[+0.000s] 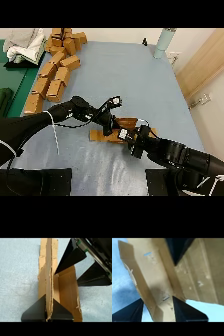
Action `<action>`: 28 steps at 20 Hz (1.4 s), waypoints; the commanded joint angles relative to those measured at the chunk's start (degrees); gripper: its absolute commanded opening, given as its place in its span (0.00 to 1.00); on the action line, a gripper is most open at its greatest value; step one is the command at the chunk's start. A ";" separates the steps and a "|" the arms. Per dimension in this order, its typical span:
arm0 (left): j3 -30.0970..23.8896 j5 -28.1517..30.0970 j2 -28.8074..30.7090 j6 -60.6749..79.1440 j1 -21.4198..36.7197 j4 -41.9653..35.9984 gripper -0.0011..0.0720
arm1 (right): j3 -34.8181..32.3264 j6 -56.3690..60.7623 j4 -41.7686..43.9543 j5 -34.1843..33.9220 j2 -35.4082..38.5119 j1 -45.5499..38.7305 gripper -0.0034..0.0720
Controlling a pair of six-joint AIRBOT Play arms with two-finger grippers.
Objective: Fold the box.
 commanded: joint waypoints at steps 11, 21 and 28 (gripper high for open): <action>0.04 0.00 0.00 0.00 0.00 0.02 0.03 | 0.55 1.66 -0.92 0.63 -0.66 0.00 0.75; 0.04 0.00 0.00 0.00 0.00 0.02 0.03 | -0.13 1.38 -2.03 -1.49 3.74 -2.67 0.75; 0.04 0.00 0.02 0.00 0.00 0.02 0.03 | -1.49 -19.98 10.86 5.88 5.11 -14.01 1.00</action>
